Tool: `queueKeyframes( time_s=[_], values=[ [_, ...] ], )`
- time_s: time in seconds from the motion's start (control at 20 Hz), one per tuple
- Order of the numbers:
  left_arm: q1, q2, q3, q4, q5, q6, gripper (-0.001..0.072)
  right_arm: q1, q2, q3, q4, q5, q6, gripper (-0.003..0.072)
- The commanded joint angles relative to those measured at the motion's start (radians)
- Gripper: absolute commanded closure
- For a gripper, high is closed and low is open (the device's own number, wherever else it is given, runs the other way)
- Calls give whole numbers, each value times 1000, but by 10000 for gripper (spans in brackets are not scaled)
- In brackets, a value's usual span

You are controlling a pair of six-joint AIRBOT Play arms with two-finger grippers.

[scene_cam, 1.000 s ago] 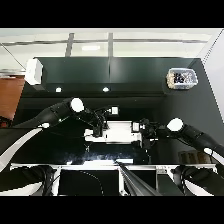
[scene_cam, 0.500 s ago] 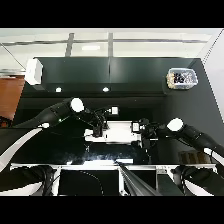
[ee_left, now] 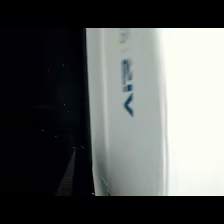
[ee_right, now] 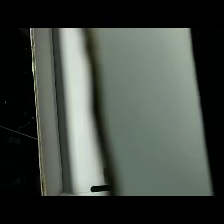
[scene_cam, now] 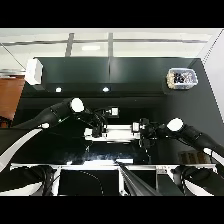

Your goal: Fold the box and place the chain.

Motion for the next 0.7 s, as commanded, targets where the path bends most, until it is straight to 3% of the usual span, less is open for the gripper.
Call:
queueKeyframes(
  time_s=[0.0,0.1,0.15,0.3,0.45,0.5,0.55,0.6,0.65],
  values=[
    [2,31,1,64,-8,-74,286,0,1,0,0,2,0,153],
    [5,65,1,156,-4,-189,151,0,1,0,0,2,1,153],
    [4,90,0,216,-4,-251,126,0,1,0,2,2,1,152],
    [18,175,0,340,-32,-396,126,0,1,0,4,-10,24,153],
    [74,250,0,359,-148,-575,131,0,1,0,7,-42,46,153],
    [91,262,0,357,-197,-655,164,0,1,0,7,-42,46,153],
    [102,266,0,347,-265,-750,360,0,1,0,7,-42,46,153],
    [106,263,-1,320,-341,-789,682,0,1,0,7,-41,46,153],
    [104,261,-10,261,-410,-789,678,0,1,0,7,-40,46,153]
  ],
)
